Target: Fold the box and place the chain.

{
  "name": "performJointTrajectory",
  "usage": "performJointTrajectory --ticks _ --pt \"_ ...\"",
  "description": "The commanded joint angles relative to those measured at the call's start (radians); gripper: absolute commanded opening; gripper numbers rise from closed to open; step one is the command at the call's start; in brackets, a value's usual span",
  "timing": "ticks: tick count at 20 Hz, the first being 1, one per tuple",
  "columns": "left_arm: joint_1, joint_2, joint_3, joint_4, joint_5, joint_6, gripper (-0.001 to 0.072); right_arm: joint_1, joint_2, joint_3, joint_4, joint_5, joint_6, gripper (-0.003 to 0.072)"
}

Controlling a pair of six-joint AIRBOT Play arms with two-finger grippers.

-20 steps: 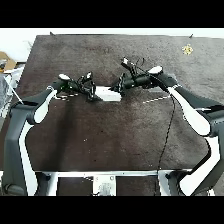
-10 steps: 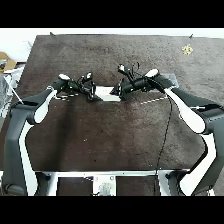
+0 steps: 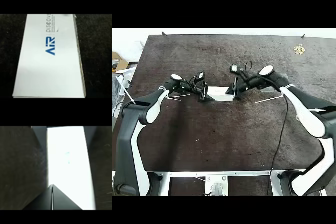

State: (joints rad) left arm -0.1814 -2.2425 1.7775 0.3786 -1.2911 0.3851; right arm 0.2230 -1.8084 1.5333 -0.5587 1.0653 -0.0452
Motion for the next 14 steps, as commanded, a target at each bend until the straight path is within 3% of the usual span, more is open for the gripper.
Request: performJointTrajectory --ticks 1,4,7,10,14 --pt "0.000 0.001 0.001 0.002 0.000 0.008 0.0474 -0.002 0.172 0.000 0.061 -0.053 0.090 -0.0008" --pt "0.000 0.001 0.001 0.002 0.000 0.007 0.0474 -0.005 0.357 -0.055 -0.038 -0.132 0.239 -0.0008" --pt "0.000 0.001 0.001 0.002 -0.001 0.007 0.0475 -0.006 0.557 -0.211 -0.196 -0.302 0.423 -0.0008" --pt "0.000 0.001 0.001 0.002 0.000 0.007 0.0474 -0.006 0.795 -0.471 -0.303 -0.539 0.571 -0.0008" --pt "0.000 0.001 0.001 0.002 0.000 0.007 0.0475 -0.006 1.156 -0.906 -0.309 -0.810 0.626 -0.0007"
